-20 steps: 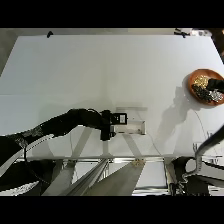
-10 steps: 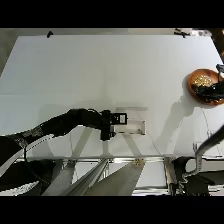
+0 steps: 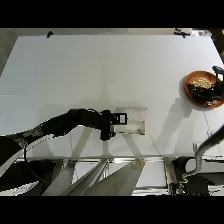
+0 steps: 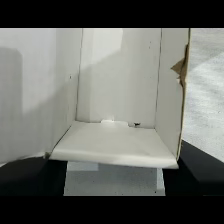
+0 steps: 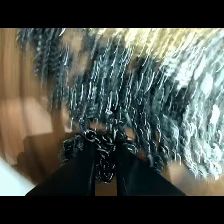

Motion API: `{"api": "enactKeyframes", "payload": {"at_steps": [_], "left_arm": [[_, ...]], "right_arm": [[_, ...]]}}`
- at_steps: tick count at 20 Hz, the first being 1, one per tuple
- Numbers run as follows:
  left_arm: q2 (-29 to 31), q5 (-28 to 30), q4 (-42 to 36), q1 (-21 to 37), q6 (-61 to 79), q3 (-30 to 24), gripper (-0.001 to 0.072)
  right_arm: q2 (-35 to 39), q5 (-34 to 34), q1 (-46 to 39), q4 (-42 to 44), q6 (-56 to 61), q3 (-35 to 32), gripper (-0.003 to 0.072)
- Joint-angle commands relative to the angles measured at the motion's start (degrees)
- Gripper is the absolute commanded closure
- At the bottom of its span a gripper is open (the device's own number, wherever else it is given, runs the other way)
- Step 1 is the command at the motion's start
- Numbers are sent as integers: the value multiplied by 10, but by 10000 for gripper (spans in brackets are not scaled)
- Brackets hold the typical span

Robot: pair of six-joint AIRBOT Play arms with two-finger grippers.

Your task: Fold the box and place the chain.

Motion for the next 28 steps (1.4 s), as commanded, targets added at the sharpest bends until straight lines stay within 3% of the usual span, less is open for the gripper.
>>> {"api": "enactKeyframes", "payload": {"at_steps": [1,9,19,25,28], "left_arm": [[0,0,1,0,0,0,433],[0,0,1,0,0,0,433],[0,0,3,0,0,0,433],[0,0,3,0,0,0,433],[0,0,3,0,0,0,433]], "right_arm": [[69,-10,0,7,-4,2,681],[268,60,0,22,-4,2,682],[558,187,0,143,-9,2,683],[660,239,0,205,-9,2,682],[706,255,0,275,-13,2,683]]}}
